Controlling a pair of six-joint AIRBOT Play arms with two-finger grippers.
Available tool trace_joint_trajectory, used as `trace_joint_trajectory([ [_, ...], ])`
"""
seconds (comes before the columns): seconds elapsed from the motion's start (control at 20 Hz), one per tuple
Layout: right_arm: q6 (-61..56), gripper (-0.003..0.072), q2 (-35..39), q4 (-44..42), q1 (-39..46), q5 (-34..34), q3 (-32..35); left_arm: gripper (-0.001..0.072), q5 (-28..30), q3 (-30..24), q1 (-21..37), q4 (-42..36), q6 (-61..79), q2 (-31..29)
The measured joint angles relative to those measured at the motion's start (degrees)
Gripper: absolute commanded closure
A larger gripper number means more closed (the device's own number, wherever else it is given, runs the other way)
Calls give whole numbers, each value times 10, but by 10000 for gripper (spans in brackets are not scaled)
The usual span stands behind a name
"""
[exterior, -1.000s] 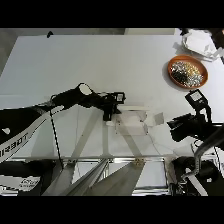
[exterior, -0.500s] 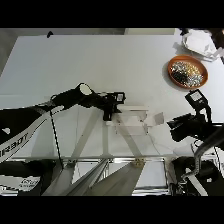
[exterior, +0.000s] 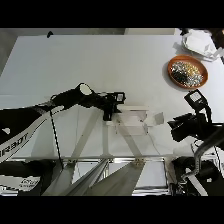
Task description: Fold the box and place the chain.
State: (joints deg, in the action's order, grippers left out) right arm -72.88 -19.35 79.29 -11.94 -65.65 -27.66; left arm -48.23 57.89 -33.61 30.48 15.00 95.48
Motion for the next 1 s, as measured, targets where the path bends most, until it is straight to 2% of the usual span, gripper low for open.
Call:
trace_joint_trajectory([
  [0.5, 48, 393, 0, -26, 0, 10, 0, 698, 0, 0, 0, 0, 0, 0],
  [0.55, 66, 450, 0, -37, 0, 9, 0, 698, 0, 0, 0, 0, 0, 0],
  [0.6, 91, 611, -2, -50, 0, 7, 0, 698, 0, 0, 0, 0, 0, 0],
  [0.65, 130, 669, -5, -68, 0, 5, 0, 698, 0, 0, 0, 0, 0, 0],
  [0.75, 231, 669, -14, -97, 0, -11, 0, 698, 0, 0, 0, 0, 0, 0],
  [0.9, 374, 667, -38, -115, 0, -44, 1, 698, 0, 0, 0, 0, 0, 0],
  [0.95, 405, 604, -50, -114, -1, -45, 3, 698, 0, 0, 0, 0, 0, 0],
  [1.0, 430, 387, -64, -112, -3, -44, 7, 698, 0, 0, 0, 0, 0, 0],
])
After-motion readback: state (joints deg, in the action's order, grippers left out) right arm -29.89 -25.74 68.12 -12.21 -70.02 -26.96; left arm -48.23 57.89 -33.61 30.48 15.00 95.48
